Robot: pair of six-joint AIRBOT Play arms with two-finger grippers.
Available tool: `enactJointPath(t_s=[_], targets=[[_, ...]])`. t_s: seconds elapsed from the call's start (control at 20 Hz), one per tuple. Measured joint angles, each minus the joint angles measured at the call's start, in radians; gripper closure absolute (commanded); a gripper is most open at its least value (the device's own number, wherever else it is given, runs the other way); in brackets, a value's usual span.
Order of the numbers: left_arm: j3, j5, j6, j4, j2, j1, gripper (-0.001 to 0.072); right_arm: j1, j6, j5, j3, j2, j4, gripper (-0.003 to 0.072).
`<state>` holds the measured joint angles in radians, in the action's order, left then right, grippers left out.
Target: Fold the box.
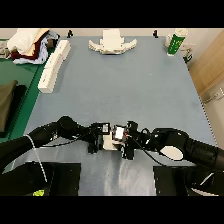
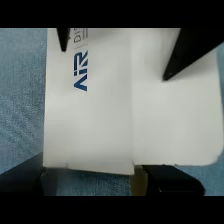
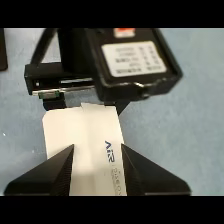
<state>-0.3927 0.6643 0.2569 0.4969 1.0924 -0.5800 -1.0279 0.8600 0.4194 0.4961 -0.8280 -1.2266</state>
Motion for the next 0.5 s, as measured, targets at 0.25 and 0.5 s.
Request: enactJointPath(t_s=[0.25,0.5], targets=[[0.0,0.0,0.0,0.0,0.0,0.0,0.0198,-0.03,-0.163,-0.001,-0.005,-0.037,-0.006,0.0222],[0.0,0.0,0.0,0.0,0.0,0.0,0.0198,-0.036,-0.252,-0.036,-0.005,-0.093,-0.021,0.0222]])
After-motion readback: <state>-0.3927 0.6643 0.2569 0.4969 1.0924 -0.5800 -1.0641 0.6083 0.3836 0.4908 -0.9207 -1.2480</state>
